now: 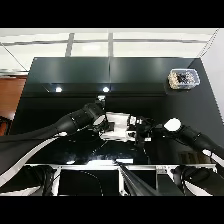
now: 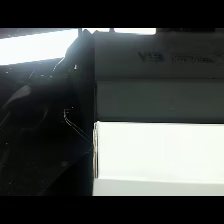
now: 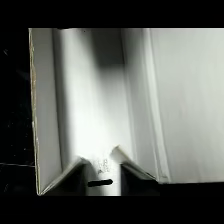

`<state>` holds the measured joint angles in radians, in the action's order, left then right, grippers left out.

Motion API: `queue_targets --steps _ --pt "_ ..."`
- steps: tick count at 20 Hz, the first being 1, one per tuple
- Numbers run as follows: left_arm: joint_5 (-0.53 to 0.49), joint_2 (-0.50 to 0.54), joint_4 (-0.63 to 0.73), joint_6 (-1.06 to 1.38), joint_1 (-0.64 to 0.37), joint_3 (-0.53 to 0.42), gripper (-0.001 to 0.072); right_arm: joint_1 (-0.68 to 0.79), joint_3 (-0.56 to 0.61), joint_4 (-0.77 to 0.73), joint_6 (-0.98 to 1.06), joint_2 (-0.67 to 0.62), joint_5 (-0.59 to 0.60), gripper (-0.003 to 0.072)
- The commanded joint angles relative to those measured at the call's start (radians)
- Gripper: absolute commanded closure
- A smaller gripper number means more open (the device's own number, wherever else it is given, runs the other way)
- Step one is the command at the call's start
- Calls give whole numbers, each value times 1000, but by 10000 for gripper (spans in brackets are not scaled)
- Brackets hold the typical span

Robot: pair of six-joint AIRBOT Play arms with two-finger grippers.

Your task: Fold the box and place the chain.

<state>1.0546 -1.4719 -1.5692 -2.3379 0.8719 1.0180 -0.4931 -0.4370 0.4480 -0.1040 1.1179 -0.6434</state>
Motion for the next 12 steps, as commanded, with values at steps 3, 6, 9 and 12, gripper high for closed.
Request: queue_targets --steps 3,6,9,12 --pt "-6 0 7 -1 -1 0 678 -1 1 -10 18 2 -2 657" --pt "-6 0 7 -1 -1 0 679 -1 1 -10 23 2 -8 658" --pt "-8 -1 6 -1 -1 0 678 -1 1 -7 61 2 -4 357" --pt "-12 -1 7 -1 -1 0 679 10 -1 -2 89 -4 -4 568"
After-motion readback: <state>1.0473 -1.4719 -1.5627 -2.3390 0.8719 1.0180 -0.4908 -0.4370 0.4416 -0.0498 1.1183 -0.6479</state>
